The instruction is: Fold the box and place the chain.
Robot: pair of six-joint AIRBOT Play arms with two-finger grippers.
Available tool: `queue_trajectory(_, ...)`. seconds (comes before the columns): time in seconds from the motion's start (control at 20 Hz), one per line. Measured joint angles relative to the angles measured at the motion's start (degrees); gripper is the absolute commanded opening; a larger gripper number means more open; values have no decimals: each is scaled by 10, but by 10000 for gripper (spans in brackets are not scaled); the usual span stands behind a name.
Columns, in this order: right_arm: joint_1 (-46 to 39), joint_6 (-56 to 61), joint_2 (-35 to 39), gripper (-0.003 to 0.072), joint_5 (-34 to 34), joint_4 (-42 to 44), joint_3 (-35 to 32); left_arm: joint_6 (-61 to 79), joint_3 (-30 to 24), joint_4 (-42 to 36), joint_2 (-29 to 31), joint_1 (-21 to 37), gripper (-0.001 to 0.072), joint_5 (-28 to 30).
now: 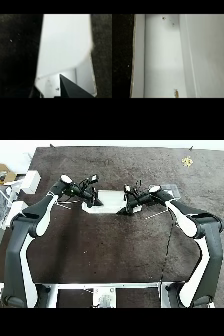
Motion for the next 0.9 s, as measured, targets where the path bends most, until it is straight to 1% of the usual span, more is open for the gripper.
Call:
queue_trajectory(0.2, 0, 0, 0, 448, 4, -2, 0, -35, 4, -10, 13, 24, 306, -38)
queue_trajectory(0.4, 0, -1, 0, 448, 7, -2, 0, -96, 16, -17, 42, 63, 305, -126)
queue_trajectory(0.5, 0, -1, 0, 448, 7, -3, 0, -124, 19, -36, 56, 77, 301, -177)
queue_trajectory(0.55, 0, -1, 0, 448, 7, -3, 0, -137, 19, -43, 59, 80, 171, -196)
queue_trajectory(0.6, 0, -1, 0, 448, 8, -3, 0, -150, 19, -46, 60, 79, 17, -212)
queue_trajectory(0.7, 0, -1, 0, 448, 8, -3, 0, -163, 20, -61, 64, 70, 12, -229)
queue_trajectory(0.75, 0, -1, 0, 448, 8, -3, 0, -169, 20, -62, 64, 63, 12, -229)
queue_trajectory(0.9, 0, -1, 0, 448, 8, -3, 0, -174, 21, -71, 66, 35, 11, -200)
